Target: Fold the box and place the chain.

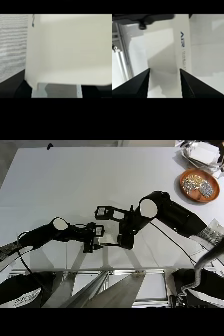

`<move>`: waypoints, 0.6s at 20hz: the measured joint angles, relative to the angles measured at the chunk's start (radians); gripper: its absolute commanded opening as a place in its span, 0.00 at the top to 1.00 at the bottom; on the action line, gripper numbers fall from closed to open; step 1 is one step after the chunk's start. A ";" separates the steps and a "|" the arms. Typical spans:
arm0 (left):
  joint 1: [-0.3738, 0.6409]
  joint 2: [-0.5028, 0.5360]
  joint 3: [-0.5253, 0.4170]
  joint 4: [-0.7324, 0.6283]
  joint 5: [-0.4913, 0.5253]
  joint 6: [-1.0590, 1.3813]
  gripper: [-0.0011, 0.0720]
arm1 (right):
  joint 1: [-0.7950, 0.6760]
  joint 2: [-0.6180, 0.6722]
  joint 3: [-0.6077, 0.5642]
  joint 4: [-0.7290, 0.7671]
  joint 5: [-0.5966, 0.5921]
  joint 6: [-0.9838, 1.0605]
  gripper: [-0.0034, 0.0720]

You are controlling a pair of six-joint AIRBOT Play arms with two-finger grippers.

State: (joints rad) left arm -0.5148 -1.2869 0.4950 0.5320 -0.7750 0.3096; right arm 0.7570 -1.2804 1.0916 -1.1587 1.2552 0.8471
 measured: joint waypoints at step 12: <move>0.000 0.000 0.000 0.000 0.000 0.000 0.94 | 0.020 -0.001 -0.079 -0.039 -0.123 0.006 0.53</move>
State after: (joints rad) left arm -0.5148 -1.2869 0.4950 0.5320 -0.7750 0.3096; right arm 0.7769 -1.2816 1.0126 -1.1980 1.1320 0.8528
